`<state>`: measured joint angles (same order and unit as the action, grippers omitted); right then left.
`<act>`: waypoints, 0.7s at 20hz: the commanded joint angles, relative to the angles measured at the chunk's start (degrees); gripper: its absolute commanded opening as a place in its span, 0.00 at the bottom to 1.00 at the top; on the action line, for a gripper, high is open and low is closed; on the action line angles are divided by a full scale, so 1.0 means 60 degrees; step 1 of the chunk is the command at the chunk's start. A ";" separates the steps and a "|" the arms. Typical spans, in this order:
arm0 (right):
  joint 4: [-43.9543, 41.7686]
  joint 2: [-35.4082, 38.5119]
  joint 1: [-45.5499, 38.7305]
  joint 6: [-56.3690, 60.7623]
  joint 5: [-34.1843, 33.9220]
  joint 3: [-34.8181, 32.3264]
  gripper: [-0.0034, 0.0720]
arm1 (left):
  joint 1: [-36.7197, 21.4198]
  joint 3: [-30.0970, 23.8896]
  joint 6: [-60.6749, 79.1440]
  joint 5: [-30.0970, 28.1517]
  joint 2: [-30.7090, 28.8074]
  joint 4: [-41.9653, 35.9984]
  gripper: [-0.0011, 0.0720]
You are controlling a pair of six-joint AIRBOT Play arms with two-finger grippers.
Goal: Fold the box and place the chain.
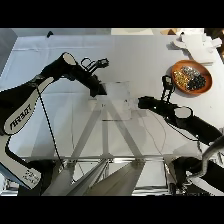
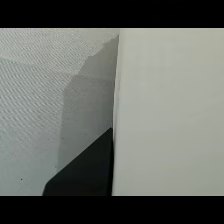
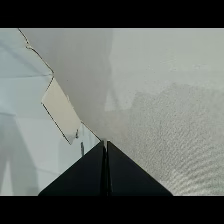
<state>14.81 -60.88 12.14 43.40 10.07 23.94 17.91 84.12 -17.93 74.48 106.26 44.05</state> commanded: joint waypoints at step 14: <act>-0.0004 0.0000 0.0007 0.0007 -0.0324 -0.0004 0.06 | 0.0007 0.0007 -0.0011 -0.0018 0.0004 0.0025 0.03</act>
<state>14.81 -60.88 12.14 43.40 9.26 23.92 17.91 84.12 -18.00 74.26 106.26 44.18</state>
